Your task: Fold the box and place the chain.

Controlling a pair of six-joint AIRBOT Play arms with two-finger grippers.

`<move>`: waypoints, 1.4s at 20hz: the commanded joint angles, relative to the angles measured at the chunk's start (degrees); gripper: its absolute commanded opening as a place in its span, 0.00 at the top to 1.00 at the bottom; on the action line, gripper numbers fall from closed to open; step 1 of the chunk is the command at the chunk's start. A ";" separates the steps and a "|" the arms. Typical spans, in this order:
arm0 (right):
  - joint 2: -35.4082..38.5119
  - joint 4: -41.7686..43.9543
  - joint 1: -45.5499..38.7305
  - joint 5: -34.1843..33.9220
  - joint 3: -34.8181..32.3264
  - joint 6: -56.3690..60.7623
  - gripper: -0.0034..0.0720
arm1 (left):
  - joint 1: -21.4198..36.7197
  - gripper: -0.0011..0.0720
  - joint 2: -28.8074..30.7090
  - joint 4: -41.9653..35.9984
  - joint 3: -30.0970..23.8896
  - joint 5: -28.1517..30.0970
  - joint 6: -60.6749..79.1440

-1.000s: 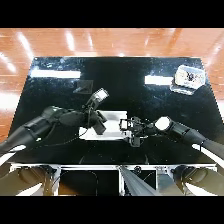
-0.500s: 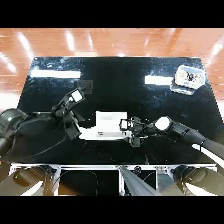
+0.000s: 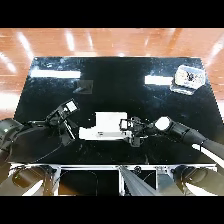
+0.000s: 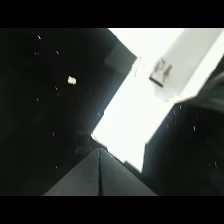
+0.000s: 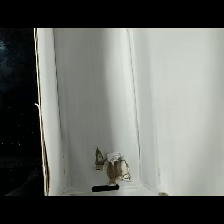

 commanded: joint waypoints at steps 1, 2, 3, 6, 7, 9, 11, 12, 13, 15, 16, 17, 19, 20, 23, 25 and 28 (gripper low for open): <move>0.00 0.00 0.04 0.00 -0.02 0.02 0.23 | 0.15 0.85 -1.01 -4.09 -1.40 -10.12 4.09; 0.00 0.02 0.04 0.00 -0.02 0.02 0.23 | 0.15 0.67 -1.03 -7.48 -2.38 -14.43 11.08; 0.00 0.00 0.07 -0.02 -0.02 0.02 0.23 | 0.20 0.50 -1.11 -10.25 -3.21 -18.32 15.23; 0.00 0.02 0.04 -0.02 -0.02 0.02 0.23 | 1.27 0.12 -2.34 -12.22 -4.61 -18.73 16.74; 0.00 0.02 0.07 -0.02 -0.02 0.02 0.23 | 2.10 0.12 -3.30 -12.57 -4.61 -13.97 18.99; 0.00 0.00 0.07 -0.02 -0.02 0.02 0.23 | 3.63 0.13 -5.49 -16.59 -4.57 -6.08 24.68; 0.00 0.02 0.07 -0.02 -0.02 0.02 0.23 | 5.84 0.15 -6.93 -24.74 -4.52 -4.13 31.34; 0.00 0.00 0.04 -0.02 -0.02 0.02 0.23 | 7.08 0.15 -7.43 -27.65 -4.52 -3.13 34.69; 0.00 0.02 0.07 -0.02 -0.02 0.02 0.23 | 7.89 0.15 -7.89 -28.44 -4.55 -2.08 37.70; 0.00 0.02 0.07 -0.02 -0.02 0.02 0.23 | 7.93 0.15 -9.31 -28.41 -5.05 -1.38 45.11; 0.00 0.02 0.04 -0.02 -0.02 0.02 0.23 | 7.85 0.15 -10.40 -28.39 -5.55 -1.22 48.72; 0.00 0.02 0.04 -0.02 -0.02 0.02 0.23 | 7.85 0.15 -11.50 -28.30 -6.01 -1.66 49.44; 0.00 0.02 0.07 -0.02 -0.02 0.02 0.23 | 8.00 0.14 -13.09 -26.40 -6.34 -3.45 49.46; 0.00 0.02 0.04 -0.02 -0.02 0.02 0.23 | 8.02 0.14 -13.27 -25.03 -6.34 -4.87 49.44; 0.00 0.02 0.07 -0.02 -0.02 0.04 0.23 | 7.89 0.14 -13.84 -25.51 -6.36 -5.25 49.46; 0.00 0.02 0.07 -0.02 -0.02 0.02 0.23 | 7.85 0.14 -14.78 -26.86 -6.43 -5.31 49.46; 0.00 0.02 0.07 -0.04 -0.02 0.02 0.23 | 7.41 0.14 -16.98 -27.08 -6.43 -7.43 49.46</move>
